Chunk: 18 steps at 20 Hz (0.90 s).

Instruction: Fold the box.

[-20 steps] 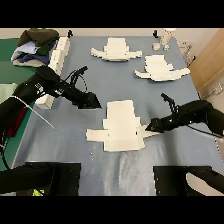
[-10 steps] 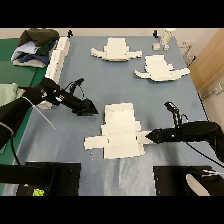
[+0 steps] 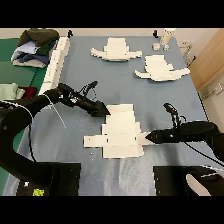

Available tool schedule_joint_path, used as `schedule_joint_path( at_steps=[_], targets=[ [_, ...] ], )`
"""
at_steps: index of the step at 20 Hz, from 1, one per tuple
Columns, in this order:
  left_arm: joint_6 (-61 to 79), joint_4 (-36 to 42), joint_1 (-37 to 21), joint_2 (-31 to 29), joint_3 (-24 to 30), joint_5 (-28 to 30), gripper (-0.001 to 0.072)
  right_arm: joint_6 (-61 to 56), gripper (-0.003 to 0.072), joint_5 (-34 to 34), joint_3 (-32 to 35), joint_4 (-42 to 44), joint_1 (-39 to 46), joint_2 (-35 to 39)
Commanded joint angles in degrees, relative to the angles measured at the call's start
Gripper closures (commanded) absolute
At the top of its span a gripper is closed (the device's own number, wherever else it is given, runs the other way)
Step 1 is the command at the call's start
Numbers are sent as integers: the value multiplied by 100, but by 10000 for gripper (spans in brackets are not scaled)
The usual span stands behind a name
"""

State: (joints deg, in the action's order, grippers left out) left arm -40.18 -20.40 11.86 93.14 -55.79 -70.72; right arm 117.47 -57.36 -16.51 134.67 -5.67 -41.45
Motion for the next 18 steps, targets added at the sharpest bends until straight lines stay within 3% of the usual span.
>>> schedule_joint_path(
  at_steps=[1, 4, 6, 18],
  targets=[
    [210, 15, 164, 155, -203, -385, 251, -2, 686, 9, 4, -4, -4, -136],
    [234, -221, 175, 155, -269, -627, 252, -2, 686, 24, 4, -9, -4, -140],
    [505, -238, 175, 155, -273, -861, 559, -2, 686, 35, 4, -11, -4, -140],
    [680, -472, 501, 155, -417, -730, 567, 2, 686, 35, 4, -35, -4, -140]
  ],
)
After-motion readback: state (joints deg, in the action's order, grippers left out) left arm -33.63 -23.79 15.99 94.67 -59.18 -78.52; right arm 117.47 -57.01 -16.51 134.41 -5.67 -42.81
